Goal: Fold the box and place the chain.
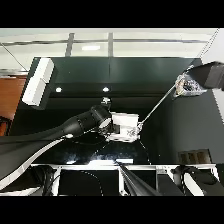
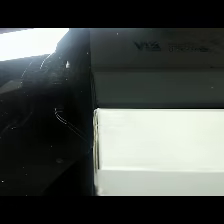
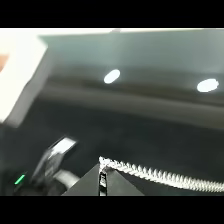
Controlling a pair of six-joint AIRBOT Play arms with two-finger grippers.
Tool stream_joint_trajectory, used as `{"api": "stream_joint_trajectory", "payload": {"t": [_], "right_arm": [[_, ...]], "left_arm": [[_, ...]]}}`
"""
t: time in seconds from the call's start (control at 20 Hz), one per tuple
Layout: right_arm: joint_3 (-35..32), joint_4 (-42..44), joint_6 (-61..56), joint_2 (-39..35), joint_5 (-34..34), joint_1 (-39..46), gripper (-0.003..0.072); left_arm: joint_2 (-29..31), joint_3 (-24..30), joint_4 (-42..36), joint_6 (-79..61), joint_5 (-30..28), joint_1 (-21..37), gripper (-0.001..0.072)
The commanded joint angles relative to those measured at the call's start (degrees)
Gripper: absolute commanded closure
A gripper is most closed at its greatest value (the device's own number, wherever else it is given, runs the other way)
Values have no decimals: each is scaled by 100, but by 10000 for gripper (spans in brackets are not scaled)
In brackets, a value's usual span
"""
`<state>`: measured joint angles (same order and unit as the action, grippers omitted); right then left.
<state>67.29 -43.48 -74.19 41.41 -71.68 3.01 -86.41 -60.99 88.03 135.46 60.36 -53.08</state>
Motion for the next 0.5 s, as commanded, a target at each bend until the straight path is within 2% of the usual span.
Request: {"api": "stream_joint_trajectory", "payload": {"t": [0.0,0.2,0.45], "right_arm": [[-7,247,225,-13,-378,-605,678],[-391,264,199,-11,-400,-957,679],[-1604,435,87,-4,31,-1519,679]], "left_arm": [[2,0,2,-2,-4,4,677],[2,0,0,-2,-2,4,677],[2,0,2,-2,-4,4,677]]}}
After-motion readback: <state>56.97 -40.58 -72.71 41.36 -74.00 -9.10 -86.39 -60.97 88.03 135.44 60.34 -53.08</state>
